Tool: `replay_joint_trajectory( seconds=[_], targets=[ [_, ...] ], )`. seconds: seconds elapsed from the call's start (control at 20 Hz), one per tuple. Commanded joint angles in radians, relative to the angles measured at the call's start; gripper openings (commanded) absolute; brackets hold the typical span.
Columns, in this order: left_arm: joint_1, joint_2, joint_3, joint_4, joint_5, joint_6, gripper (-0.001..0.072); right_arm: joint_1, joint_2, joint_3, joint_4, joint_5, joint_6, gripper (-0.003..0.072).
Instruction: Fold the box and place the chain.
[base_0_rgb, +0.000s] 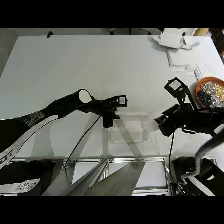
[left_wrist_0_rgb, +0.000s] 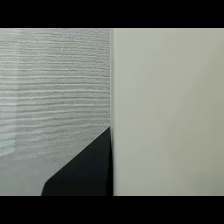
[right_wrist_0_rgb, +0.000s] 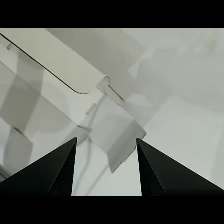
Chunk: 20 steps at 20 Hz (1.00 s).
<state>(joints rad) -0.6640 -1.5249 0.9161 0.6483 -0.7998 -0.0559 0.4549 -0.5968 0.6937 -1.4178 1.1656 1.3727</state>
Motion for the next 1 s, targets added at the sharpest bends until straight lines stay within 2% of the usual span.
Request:
replay_joint_trajectory(
  seconds=[0.0,0.3,0.95],
  targets=[
    [0.0,-0.001,0.0,0.003,0.007,-0.001,0.0004,0.001,0.0,0.0,0.004,0.002,-0.047,0.0414],
    [0.0,0.0,0.0,-0.004,0.025,-0.087,0.0003,0.001,0.0,0.0,0.004,0.001,-0.048,0.0414],
    [0.0,0.0,0.0,-0.004,0.018,-0.075,0.0011,0.001,0.0,0.0,0.008,0.001,-0.074,0.0413]
  ],
)
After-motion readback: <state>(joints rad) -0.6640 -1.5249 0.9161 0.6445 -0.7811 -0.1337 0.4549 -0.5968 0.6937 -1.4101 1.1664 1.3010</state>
